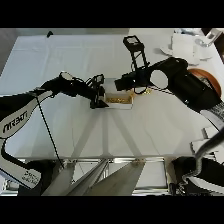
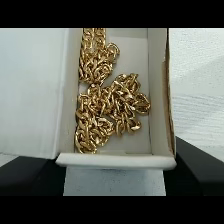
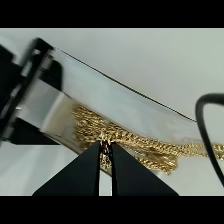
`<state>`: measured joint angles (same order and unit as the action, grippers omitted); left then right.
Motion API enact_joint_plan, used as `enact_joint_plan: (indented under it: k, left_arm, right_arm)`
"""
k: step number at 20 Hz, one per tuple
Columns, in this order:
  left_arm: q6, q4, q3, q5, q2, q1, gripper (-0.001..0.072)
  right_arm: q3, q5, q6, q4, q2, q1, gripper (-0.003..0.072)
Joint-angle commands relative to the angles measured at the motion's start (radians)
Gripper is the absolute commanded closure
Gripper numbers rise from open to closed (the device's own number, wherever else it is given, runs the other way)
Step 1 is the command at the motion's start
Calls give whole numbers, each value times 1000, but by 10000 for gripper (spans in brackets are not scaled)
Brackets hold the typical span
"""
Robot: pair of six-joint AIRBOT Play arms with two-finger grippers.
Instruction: Fold the box and place the chain.
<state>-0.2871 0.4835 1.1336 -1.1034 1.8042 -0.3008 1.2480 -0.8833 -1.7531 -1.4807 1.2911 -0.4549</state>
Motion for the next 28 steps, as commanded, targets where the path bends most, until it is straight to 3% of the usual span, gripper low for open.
enact_joint_plan:
  k: [1, 8, 15, 16, 17, 18, 22, 28]
  left_arm:
    - [-1, 0, 0, 0, 0, 0, 316]
    - [0, 0, 0, 0, 0, 0, 316]
    - [0, 0, 0, 0, 0, 0, 316]
    - [0, 0, 0, 0, 0, 0, 316]
    - [0, 0, 0, 0, 0, 0, 316]
    - [0, 0, 0, 0, 0, 0, 316]
    - [0, 0, 0, 0, 0, 0, 316]
    - [0, 0, 0, 0, 0, 0, 316]
  right_arm:
    - [15, 63, 74, 158, 8, -8, 676]
    - [15, 62, 209, 261, 118, -8, 679]
    - [15, -4, 128, 89, 205, -8, 674]
    - [15, -23, 145, 85, 204, -8, 639]
    - [15, -33, 193, 88, 197, -7, 467]
    - [15, -45, 247, 98, 182, -4, 357]
    - [15, -63, 397, 116, 83, 70, 358]
    - [14, -258, 799, 116, 64, 356, 358]
